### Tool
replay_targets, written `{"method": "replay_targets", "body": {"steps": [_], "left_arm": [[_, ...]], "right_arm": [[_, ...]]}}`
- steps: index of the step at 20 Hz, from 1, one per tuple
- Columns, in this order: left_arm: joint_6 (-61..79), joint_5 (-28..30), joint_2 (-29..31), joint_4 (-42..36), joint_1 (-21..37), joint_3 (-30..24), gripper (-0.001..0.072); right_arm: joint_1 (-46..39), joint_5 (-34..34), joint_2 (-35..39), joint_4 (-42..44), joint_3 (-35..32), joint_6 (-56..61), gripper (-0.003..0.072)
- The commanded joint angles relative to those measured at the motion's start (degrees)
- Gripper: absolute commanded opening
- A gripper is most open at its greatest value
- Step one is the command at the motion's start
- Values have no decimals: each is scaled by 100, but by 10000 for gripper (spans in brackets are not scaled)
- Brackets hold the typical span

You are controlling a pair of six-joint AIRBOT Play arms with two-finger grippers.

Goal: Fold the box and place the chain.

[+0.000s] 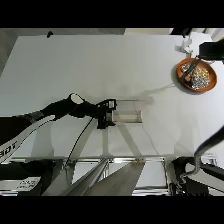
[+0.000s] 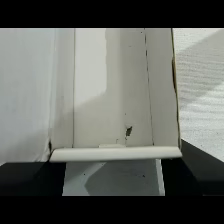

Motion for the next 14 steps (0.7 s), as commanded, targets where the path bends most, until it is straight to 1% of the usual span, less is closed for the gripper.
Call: {"method": "replay_targets", "body": {"steps": [1, 8, 12, 14], "left_arm": [[2, 2, 2, 2, -2, -4, 209], [2, 2, 2, 2, -2, -4, 209], [2, 2, 2, 2, -2, -4, 209], [2, 2, 2, 2, -2, -4, 209]], "right_arm": [[417, 533, 741, 328, -55, -42, 6], [1233, 590, 1941, 616, -651, -9, 6], [1561, 579, 2409, 616, -1182, 17, 7], [1703, 470, 2583, 616, -1495, 155, 7]]}}
